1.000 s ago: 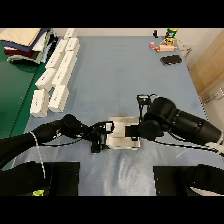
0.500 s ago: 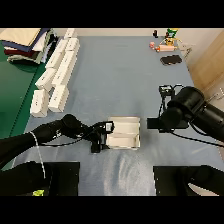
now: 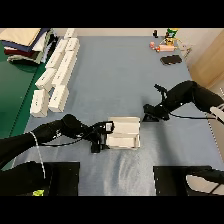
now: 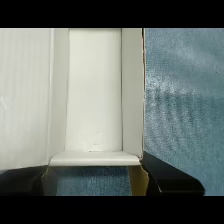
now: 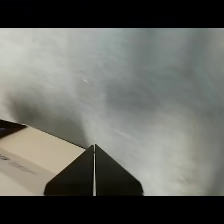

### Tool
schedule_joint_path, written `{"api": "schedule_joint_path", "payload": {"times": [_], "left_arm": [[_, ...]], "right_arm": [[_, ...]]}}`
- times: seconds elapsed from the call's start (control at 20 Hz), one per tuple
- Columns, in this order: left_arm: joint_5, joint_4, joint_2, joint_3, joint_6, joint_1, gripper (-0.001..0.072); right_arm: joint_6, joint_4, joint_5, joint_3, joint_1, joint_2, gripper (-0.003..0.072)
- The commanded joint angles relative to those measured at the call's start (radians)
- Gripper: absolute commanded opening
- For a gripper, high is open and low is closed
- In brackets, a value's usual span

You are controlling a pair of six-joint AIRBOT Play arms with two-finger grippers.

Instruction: Fold the box.

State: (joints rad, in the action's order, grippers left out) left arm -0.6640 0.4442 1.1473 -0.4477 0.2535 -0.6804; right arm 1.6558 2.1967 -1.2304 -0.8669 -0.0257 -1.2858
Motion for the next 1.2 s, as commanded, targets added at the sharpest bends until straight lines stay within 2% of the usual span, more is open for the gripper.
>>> {"api": "schedule_joint_path", "payload": {"times": [0.0,0.15,0.4,0.55,0.75,1.0,1.1,1.15], "left_arm": [[0.000,0.000,0.001,0.000,0.000,0.001,0.0410],[0.000,0.000,0.001,0.000,0.000,0.001,0.0410],[0.000,0.000,0.001,0.000,0.000,0.001,0.0410],[0.000,0.000,0.001,0.000,0.000,0.001,0.0410],[0.000,0.000,0.001,0.000,0.000,0.001,0.0410],[0.000,0.000,0.001,0.000,0.000,0.001,0.0410],[0.000,0.000,0.001,0.000,0.000,0.001,0.0410],[0.000,0.000,0.001,0.000,0.000,0.001,0.0411]], "right_arm": [[0.309,0.283,-0.157,-0.064,-0.034,-0.157,0.0003],[0.383,0.298,-0.229,-0.095,0.013,-0.187,0.0003],[0.496,0.293,-0.220,-0.093,0.125,-0.151,0.0003],[0.542,0.271,-0.161,-0.090,0.190,-0.077,0.0003],[0.651,0.226,0.056,0.034,0.290,0.076,0.0003],[0.739,0.182,0.417,0.261,0.450,0.309,0.0003],[0.780,0.174,0.521,0.327,0.514,0.388,0.0004],[0.793,0.164,0.555,0.349,0.540,0.413,0.0030]]}}
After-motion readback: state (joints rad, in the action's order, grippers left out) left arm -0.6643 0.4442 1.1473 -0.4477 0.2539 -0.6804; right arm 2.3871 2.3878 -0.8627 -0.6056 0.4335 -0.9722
